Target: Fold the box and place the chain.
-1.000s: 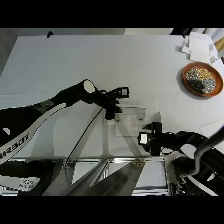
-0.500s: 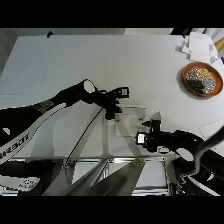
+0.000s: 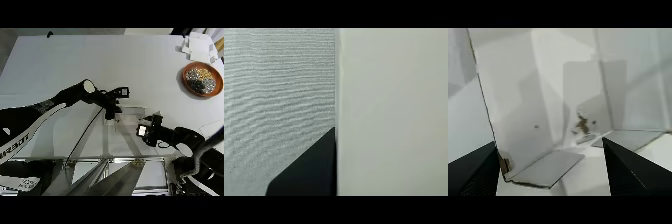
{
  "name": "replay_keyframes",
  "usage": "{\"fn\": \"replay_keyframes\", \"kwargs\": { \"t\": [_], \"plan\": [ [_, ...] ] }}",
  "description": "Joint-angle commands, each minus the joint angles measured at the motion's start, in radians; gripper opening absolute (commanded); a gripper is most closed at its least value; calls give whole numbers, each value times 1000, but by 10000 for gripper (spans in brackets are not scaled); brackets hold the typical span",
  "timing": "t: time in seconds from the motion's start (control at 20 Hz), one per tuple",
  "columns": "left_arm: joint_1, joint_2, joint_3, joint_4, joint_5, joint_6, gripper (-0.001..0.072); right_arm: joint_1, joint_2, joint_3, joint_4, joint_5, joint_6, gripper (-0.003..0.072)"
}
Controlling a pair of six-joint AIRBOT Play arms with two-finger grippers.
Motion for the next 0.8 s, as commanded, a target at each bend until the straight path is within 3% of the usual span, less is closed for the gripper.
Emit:
{"fn": "replay_keyframes", "kwargs": {
  "t": [0.0, 0.25, 0.5, 0.75],
  "plan": [
    [0, -1, 0, 0, 0, 0, 10, -53, -1, 36, 40, 2, -13, 674],
    [0, -1, 0, 0, 0, 0, 10, -121, -2, 42, 142, 27, -143, 674],
    [0, -1, 0, 0, 0, 0, 10, -164, -2, 42, 333, 32, -373, 676],
    [0, -1, 0, 0, 0, 0, 10, -233, -3, 42, 375, 81, -460, 676]
  ]
}}
